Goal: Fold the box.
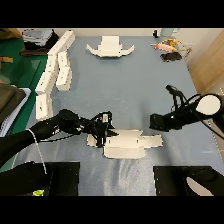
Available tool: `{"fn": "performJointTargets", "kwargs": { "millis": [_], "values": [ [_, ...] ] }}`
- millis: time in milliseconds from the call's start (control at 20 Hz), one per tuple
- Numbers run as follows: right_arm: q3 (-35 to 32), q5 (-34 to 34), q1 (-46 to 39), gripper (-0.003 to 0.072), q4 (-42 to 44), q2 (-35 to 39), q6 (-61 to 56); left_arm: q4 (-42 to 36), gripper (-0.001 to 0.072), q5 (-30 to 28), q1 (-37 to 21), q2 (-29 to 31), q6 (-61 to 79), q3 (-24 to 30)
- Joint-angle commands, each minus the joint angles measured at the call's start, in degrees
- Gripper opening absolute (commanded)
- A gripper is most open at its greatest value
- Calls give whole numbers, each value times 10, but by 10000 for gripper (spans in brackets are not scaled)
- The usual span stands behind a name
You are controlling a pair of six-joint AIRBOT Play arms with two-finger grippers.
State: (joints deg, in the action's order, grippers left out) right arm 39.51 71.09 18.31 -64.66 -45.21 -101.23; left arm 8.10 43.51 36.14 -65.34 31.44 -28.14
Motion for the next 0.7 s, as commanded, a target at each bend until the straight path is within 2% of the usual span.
{"fn": "performJointTargets", "kwargs": {
  "millis": [0, 100, 250, 300, 350, 400, 450, 550, 650],
  "values": [
    [-36, 56, 112, 3, -7, 68, -103, 0, 15, 0, 0, 0, 0, 0],
    [-75, 28, 203, 4, -8, 97, -103, 0, 15, 0, 0, 0, 0, 0],
    [-121, -61, 374, 5, -40, 123, 9, 0, 15, 0, 0, 0, 0, 0],
    [-129, -85, 428, 71, -76, 123, 21, 0, 15, 0, 0, 0, 0, 0],
    [-135, -109, 479, 350, -128, 118, 44, 0, 15, 0, 0, 0, 0, 0],
    [-137, -128, 518, 526, -187, 108, 58, 0, 15, 0, 0, 0, 0, 0],
    [-137, -146, 549, 592, -252, 92, 58, 0, 15, 0, 0, 0, 0, 0],
    [-137, -175, 575, 596, -334, 50, 59, 0, 15, 1, 0, 0, 0, 0],
    [-137, -190, 578, 596, -355, 2, 73, 0, 14, 1, 0, 0, 0, 0]
  ]
}}
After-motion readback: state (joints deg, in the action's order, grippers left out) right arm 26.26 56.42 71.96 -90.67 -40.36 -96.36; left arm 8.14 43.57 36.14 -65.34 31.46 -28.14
